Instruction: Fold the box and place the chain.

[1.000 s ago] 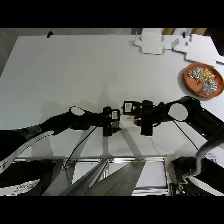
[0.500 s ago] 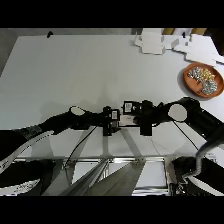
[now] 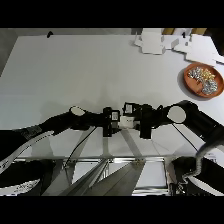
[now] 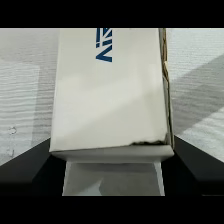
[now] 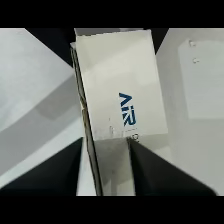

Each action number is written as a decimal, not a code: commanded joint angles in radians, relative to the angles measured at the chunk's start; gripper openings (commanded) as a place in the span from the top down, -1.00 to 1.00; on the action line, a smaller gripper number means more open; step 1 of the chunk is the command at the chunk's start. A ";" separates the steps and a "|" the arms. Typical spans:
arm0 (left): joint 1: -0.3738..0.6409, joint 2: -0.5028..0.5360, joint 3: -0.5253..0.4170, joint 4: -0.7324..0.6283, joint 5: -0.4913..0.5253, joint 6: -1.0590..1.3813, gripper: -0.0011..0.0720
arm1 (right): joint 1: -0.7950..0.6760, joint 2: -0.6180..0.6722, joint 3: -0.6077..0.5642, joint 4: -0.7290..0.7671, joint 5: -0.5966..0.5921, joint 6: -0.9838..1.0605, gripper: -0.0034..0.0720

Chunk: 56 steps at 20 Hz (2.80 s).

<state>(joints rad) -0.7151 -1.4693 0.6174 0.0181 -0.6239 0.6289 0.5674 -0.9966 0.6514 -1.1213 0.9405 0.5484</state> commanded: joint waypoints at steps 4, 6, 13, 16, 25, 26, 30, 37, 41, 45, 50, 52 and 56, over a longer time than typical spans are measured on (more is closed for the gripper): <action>0.000 0.000 0.000 -0.003 0.006 -0.002 0.59 | 0.000 0.042 0.000 0.046 0.045 0.001 -0.17; 0.000 0.000 0.000 -0.003 0.006 -0.002 0.59 | 0.000 0.060 0.000 0.046 0.046 0.001 -0.02; 0.000 0.000 0.000 -0.003 0.006 -0.002 0.59 | -0.102 0.060 0.000 0.099 0.089 0.001 0.87; 0.000 0.000 0.000 -0.003 0.006 -0.002 0.59 | -0.102 0.011 -0.001 0.110 0.110 0.001 0.87; 0.000 0.000 0.000 -0.003 0.006 -0.002 0.59 | -0.102 -0.089 -0.002 0.112 0.111 0.029 0.87; 0.000 0.000 0.000 -0.003 0.006 -0.002 0.59 | -0.102 -0.090 -0.002 0.112 0.111 0.029 0.87; 0.000 0.000 0.000 -0.003 0.006 -0.002 0.59 | -0.102 -0.099 -0.008 0.112 0.107 0.031 0.87; 0.000 0.000 0.000 -0.003 0.006 -0.002 0.59 | -0.102 -0.055 -0.022 0.108 0.096 0.037 0.87; 0.000 0.000 0.000 -0.003 0.006 -0.002 0.59 | -0.102 0.106 -0.021 0.035 0.092 0.129 0.87; 0.000 0.000 0.000 -0.003 0.006 -0.002 0.59 | -0.143 0.250 -0.022 -0.255 0.170 0.511 0.87; 0.000 0.000 0.000 -0.003 0.006 -0.002 0.59 | -0.360 0.265 -0.023 -0.476 0.360 0.812 0.87; 0.001 0.000 0.000 -0.003 0.006 -0.002 0.59 | -0.440 0.261 -0.044 -0.473 0.352 0.843 0.87; 0.000 0.000 0.000 -0.003 0.006 -0.002 0.59 | -0.612 0.244 -0.200 -0.479 0.324 0.866 0.87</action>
<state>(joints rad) -0.7151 -1.4693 0.6174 0.0151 -0.6182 0.6262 0.0700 -0.7467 0.5369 -1.5715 1.2598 1.3598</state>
